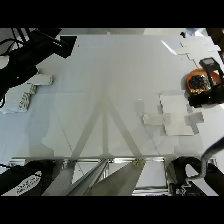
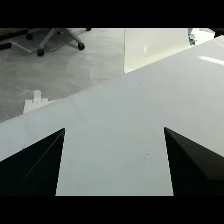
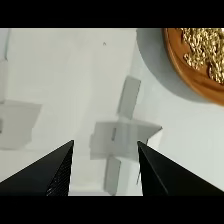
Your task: Fold the box and place the chain.
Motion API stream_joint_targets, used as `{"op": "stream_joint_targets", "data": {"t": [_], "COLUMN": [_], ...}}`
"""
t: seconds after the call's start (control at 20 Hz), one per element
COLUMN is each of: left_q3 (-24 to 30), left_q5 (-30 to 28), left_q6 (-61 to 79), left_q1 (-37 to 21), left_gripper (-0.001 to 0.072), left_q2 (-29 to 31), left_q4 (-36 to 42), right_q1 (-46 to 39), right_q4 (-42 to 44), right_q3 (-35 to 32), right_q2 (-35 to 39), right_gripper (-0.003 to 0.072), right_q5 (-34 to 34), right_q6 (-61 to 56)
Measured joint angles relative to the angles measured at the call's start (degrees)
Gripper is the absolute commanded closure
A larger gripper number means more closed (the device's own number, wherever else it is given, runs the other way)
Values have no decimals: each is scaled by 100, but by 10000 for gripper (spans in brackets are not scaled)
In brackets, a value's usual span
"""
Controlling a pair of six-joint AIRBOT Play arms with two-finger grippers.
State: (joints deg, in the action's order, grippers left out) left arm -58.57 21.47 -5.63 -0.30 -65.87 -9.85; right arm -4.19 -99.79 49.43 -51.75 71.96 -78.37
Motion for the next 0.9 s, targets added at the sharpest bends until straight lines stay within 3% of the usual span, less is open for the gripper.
{"op": "stream_joint_targets", "data": {"t": [0.35, 0.7, 0.8, 0.9], "left_q3": [0, 0, 0, 0], "left_q5": [2, 0, 0, 2], "left_q6": [0, 0, 0, 0], "left_q1": [0, 0, 0, 0], "left_gripper": [11, 11, 11, 11], "left_q2": [-2, 0, 0, 0], "left_q4": [0, 0, 0, 0], "right_q1": [-813, -1086, -1106, -1117], "right_q4": [-243, -127, -240, -317], "right_q3": [0, 2, 2, 2], "right_q2": [-529, -1491, -1818, -2098], "right_gripper": [210, 217, 345, 577], "right_q5": [940, 691, 529, 417], "right_q6": [48, 83, -50, -133]}}
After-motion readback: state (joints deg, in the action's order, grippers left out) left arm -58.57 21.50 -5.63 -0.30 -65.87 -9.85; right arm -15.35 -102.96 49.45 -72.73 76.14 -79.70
